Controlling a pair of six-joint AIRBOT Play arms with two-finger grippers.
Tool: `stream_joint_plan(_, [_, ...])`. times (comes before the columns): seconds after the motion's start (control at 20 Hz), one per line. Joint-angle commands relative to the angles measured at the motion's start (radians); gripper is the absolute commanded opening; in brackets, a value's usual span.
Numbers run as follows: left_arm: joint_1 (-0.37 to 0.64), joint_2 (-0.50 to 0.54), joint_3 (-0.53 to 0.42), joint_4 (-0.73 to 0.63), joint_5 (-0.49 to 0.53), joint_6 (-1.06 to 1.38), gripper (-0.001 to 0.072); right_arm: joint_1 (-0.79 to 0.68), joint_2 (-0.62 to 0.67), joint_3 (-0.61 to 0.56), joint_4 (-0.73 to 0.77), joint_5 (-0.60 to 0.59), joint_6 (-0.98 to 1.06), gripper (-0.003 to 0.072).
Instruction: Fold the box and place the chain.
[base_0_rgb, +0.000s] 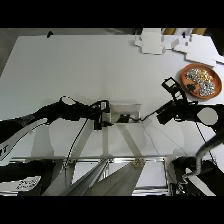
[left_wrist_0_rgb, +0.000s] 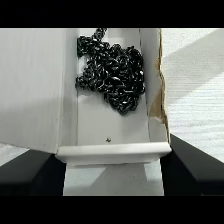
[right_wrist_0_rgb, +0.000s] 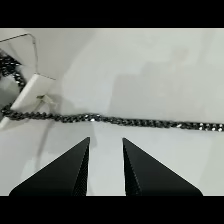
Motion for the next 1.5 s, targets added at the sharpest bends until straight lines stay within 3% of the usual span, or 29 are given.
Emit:
stream_joint_plan(0.0, [-0.001, 0.0, 0.0, 0.0, 0.0, 0.0, 0.0343, -0.013, -0.001, 0.0, -0.01, -0.005, 0.041, 0.0242])
stream_joint_plan(0.35, [-0.001, 0.0, 0.0, 0.0, 0.0, 0.0, 0.0343, -0.013, -0.01, 0.0, -0.014, -0.058, 0.111, 0.0242])
stream_joint_plan(0.75, [-0.001, 0.0, 0.0, 0.0, 0.0, 0.0, 0.0343, 0.006, -0.201, 0.0, 0.03, -0.067, 0.142, 0.0283])
stream_joint_plan(0.85, [-0.001, 0.0, 0.0, 0.0, 0.0, 0.0, 0.0343, 0.007, -0.243, 0.0, 0.023, -0.078, 0.142, 0.0374])
stream_joint_plan(1.45, [-0.001, 0.0, 0.0, 0.0, 0.0, 0.0, 0.0343, 0.007, -0.329, 0.0, 0.009, -0.156, 0.142, 0.0364])
